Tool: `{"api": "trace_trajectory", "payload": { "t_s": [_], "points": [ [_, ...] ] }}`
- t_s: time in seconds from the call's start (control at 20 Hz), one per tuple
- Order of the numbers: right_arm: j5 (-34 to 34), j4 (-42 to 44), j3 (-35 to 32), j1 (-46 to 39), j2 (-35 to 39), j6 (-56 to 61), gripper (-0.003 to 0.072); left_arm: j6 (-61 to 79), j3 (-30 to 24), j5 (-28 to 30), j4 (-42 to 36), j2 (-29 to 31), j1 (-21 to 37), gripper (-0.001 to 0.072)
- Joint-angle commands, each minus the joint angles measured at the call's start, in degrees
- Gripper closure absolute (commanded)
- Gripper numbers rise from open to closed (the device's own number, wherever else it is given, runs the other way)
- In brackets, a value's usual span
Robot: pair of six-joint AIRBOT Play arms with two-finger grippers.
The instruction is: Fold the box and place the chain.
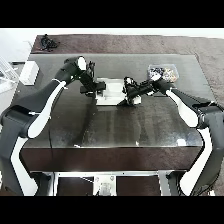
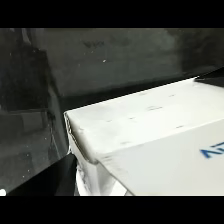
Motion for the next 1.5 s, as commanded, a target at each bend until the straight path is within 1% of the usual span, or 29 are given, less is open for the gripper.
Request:
{"api": "trace_trajectory", "payload": {
  "t_s": [0.0,0.05,0.1,0.5,0.65,0.7,1.0,1.45],
  "points": [
    [0.13,0.00,-0.02,0.07,0.00,-0.09,0.0102,1.51,0.20,1.11,-0.66,0.02,0.02,0.0263],
    [0.13,0.00,-0.02,0.07,0.00,-0.09,0.0102,1.86,0.20,1.20,-0.68,0.02,0.02,0.0183],
    [0.13,0.00,-0.02,0.07,0.00,-0.09,0.0103,1.92,0.20,1.29,-0.68,0.02,0.02,0.0162],
    [0.13,0.00,-0.02,0.07,0.00,-0.07,0.0102,1.99,0.20,0.61,-0.72,0.04,0.07,0.0162],
    [0.13,0.00,-0.02,0.07,0.00,-0.07,0.0102,2.40,-0.15,1.38,-0.61,0.02,0.09,0.0163],
    [0.13,0.00,-0.02,0.07,0.00,-0.07,0.0102,2.29,-0.72,1.77,-0.57,0.00,0.09,0.0183],
    [0.13,0.00,-0.02,0.07,0.00,-0.09,0.0103,1.75,-1.62,2.08,0.70,-0.13,0.09,0.0182],
    [0.13,0.00,-0.02,0.07,0.00,-0.09,0.0102,3.10,-1.57,3.30,-0.28,0.57,0.09,0.0181]
  ]
}}
